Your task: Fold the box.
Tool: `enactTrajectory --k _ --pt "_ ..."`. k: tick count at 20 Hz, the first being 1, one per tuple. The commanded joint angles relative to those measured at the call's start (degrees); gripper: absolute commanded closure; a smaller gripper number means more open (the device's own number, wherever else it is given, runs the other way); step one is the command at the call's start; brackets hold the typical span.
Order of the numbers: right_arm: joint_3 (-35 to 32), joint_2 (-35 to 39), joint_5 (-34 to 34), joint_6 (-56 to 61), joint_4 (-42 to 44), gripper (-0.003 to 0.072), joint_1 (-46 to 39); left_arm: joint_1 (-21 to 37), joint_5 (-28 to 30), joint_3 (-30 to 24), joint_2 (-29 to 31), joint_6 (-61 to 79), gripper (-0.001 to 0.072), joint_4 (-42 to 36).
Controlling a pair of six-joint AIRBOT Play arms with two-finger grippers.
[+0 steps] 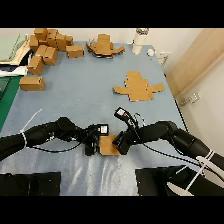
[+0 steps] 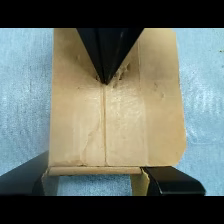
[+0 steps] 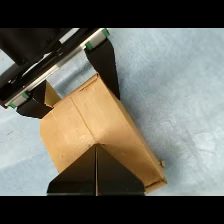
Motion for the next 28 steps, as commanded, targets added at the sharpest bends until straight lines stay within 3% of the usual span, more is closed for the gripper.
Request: enactTrajectory --k 1,5,10,12,13,14,15,28 --pt "-0.55 1.09 2.27 -0.02 -2.29 0.0681 1.81 -0.02 0.0 0.04 -0.04 -0.02 0.0238 0.0" --pt "-0.55 3.39 2.62 -2.75 -3.23 0.0681 2.8 -0.02 0.0 0.04 -0.04 -0.02 0.0238 0.0" --pt "-0.55 8.48 5.03 -2.75 -16.74 0.0678 10.08 -0.02 0.0 0.04 -0.04 -0.02 0.0238 0.0" --pt "-0.55 9.7 5.55 -2.71 -18.18 0.067 12.63 -0.02 0.0 0.04 -0.04 -0.02 0.0238 0.02" --pt "-0.55 9.84 5.42 -2.71 -18.08 0.0622 13.25 -0.02 0.0 0.04 -0.04 -0.02 0.0238 0.0" --pt "-0.55 9.79 5.33 -2.71 -18.27 0.0478 13.55 -0.02 0.0 0.04 -0.04 -0.02 0.0238 0.0" --pt "-0.55 9.84 5.38 -2.71 -18.4 0.0422 13.6 -0.02 0.0 0.04 -0.04 -0.02 0.0238 0.0" --pt "-0.44 9.57 8.57 -2.71 -28.22 0.0422 17.18 -0.02 0.0 0.04 -0.04 -0.02 0.0238 0.0"
